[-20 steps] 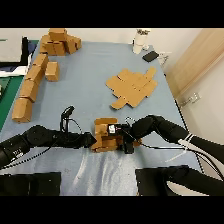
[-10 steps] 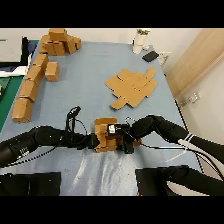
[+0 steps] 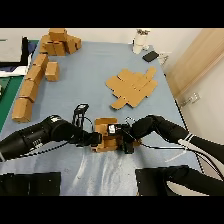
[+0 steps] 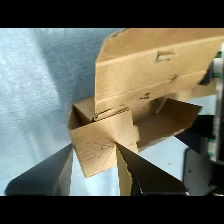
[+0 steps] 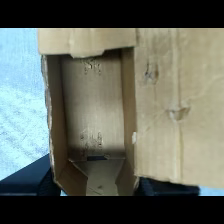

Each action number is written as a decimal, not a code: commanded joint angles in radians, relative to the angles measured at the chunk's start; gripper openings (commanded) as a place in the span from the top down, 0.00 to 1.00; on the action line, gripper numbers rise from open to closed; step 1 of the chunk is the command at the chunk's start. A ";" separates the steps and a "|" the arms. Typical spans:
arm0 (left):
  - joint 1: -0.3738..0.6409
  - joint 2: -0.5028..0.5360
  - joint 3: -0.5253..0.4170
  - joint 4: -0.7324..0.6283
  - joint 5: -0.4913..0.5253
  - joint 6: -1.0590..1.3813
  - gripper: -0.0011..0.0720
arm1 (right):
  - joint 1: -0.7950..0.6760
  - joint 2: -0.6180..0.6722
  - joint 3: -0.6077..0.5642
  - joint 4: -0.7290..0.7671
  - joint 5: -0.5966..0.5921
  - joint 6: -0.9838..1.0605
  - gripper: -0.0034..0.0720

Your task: Fold the box.

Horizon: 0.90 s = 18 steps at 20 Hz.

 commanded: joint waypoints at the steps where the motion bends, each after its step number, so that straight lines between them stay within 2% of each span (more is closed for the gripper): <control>1: -0.054 -0.064 0.080 0.136 -0.078 -0.142 0.40 | 0.000 0.000 0.001 0.000 0.000 0.000 0.29; 4: -0.096 -0.139 0.130 0.171 -0.097 -0.208 0.40 | 0.000 0.000 0.001 0.000 0.000 0.000 0.29; 9: -0.147 -0.238 0.228 0.260 -0.214 -0.303 0.40 | 0.000 0.000 0.001 0.000 0.000 0.000 0.29; 13: -0.186 -0.287 0.309 0.340 -0.266 -0.360 0.40 | 0.000 0.000 0.001 0.000 0.000 0.000 0.29; 18: -0.190 -0.308 0.323 0.343 -0.275 -0.382 0.40 | 0.000 0.000 0.001 0.000 0.000 0.000 0.29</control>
